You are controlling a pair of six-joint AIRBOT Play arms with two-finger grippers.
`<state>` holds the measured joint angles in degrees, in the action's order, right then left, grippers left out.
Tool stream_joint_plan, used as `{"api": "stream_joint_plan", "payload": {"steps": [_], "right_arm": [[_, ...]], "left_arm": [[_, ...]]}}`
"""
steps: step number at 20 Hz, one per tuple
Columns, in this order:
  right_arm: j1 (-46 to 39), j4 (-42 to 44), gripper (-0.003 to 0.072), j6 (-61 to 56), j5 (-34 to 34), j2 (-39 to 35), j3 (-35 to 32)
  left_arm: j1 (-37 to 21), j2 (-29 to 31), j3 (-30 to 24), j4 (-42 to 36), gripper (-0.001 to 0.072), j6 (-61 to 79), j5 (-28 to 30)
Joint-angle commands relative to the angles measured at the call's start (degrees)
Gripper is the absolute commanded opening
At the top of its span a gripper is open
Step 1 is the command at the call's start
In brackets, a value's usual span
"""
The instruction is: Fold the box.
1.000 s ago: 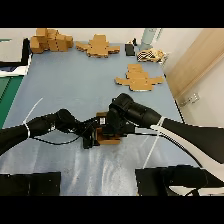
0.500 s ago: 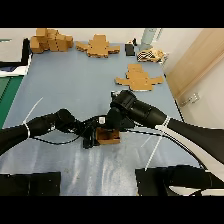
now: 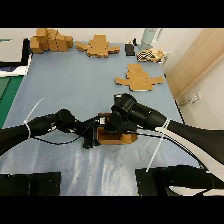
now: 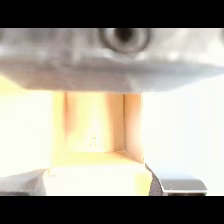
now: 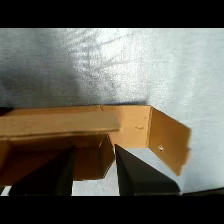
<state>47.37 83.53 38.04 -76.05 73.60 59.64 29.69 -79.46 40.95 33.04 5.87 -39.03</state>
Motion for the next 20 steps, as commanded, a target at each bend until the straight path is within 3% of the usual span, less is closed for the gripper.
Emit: {"api": "stream_joint_plan", "payload": {"steps": [1, 4, 5, 8, 11, 13, 17, 20], "right_arm": [[0.02, -0.2, 0.039, -0.59, 0.61, -2.19, -0.24], [-0.39, -0.42, 0.036, -0.57, -1.38, -6.23, -0.33], [-0.81, -1.22, 0.0271, -0.57, -3.1, -7.34, -0.33], [-2.25, -6.38, 0.0134, -0.76, -9.18, -10.56, -0.44], [-6.62, -9.07, 0.0081, -0.33, -13.55, -13.33, -1.68], [-10.86, -9.25, 0.0005, 1.75, -13.46, -14.43, -3.89], [-22.34, -1.81, 0.0005, 7.89, -2.71, -15.1, -12.33], [-30.25, 15.56, 0.0005, 19.85, 11.82, -15.02, -21.51]], "left_arm": [[-0.02, 0.04, -0.04, -0.02, 0.0507, -0.11, -0.09], [-0.02, 0.04, -0.04, -0.02, 0.0507, -0.11, -0.11], [-0.02, 0.04, -0.04, -0.02, 0.0507, -0.11, -0.09], [-0.02, 0.04, -0.04, -0.02, 0.0507, -0.11, -0.09], [-0.02, 0.04, -0.04, -0.02, 0.0507, -0.11, -0.09], [-0.02, 0.04, -0.04, -0.02, 0.0507, -0.13, -0.11], [-0.02, 0.04, -0.04, -0.02, 0.0507, -0.11, -0.11], [-0.02, 0.04, -0.04, -0.02, 0.0507, -0.11, -0.11]]}}
